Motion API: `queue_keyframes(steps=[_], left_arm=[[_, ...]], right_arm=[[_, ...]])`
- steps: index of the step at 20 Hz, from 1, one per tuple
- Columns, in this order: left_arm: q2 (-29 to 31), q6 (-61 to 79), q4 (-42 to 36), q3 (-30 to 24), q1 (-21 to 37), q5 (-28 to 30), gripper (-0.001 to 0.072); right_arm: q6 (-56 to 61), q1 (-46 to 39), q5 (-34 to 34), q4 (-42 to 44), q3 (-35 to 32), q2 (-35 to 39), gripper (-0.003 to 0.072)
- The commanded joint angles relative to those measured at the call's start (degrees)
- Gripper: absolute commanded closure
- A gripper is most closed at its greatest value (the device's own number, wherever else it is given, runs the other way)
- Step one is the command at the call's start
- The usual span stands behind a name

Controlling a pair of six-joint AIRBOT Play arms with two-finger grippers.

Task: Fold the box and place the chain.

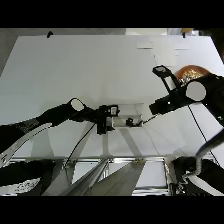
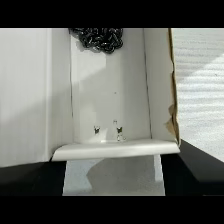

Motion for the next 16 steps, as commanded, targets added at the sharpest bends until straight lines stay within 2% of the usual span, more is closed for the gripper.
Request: queue_keyframes(steps=[1, 4, 5, 6, 7, 8, 10, 13, 14, 16], left_arm=[[0.0, 0.0, 0.0, 0.0, 0.0, 0.0, 0.0500], [0.0, 0.0, 0.0, 0.0, 0.0, 0.0, 0.0500], [0.0, 0.0, 0.0, 0.0, 0.0, 0.0, 0.0500], [0.0, 0.0, 0.0, 0.0, 0.0, 0.0, 0.0500], [0.0, 0.0, 0.0, 0.0, 0.0, 0.0, 0.0500], [0.0, 0.0, 0.0, 0.0, 0.0, 0.0, 0.0500], [0.0, 0.0, 0.0, 0.0, 0.0, 0.0, 0.0500], [0.0, 0.0, 0.0, 0.0, 0.0, 0.0, 0.0500], [0.0, 0.0, 0.0, 0.0, 0.0, 0.0, 0.0500], [0.0, 0.0, 0.0, 0.0, 0.0, 0.0, 0.0500]], right_arm=[[4.1, -3.7, -1.4, -4.1, -3.5, -0.2, 0.0669], [4.6, -3.6, -5.7, -3.8, -6.7, -3.8, 0.0664], [4.6, -3.6, -6.3, -3.9, -6.8, -5.2, 0.0576], [4.6, -3.6, -7.0, -3.8, -6.8, -6.3, 0.0376], [4.6, -3.6, -7.6, -3.8, -6.8, -7.1, 0.0236], [4.6, -3.6, -8.1, -3.8, -6.8, -7.9, 0.0256], [4.7, -3.6, -8.8, -3.8, -6.8, -9.6, 0.0356], [7.7, -3.6, -9.2, -3.8, -6.8, -12.2, 0.0375], [8.2, -3.6, -9.2, -3.8, -6.8, -12.9, 0.0417], [9.8, -3.6, -9.4, -3.8, -6.8, -14.4, 0.0429]])
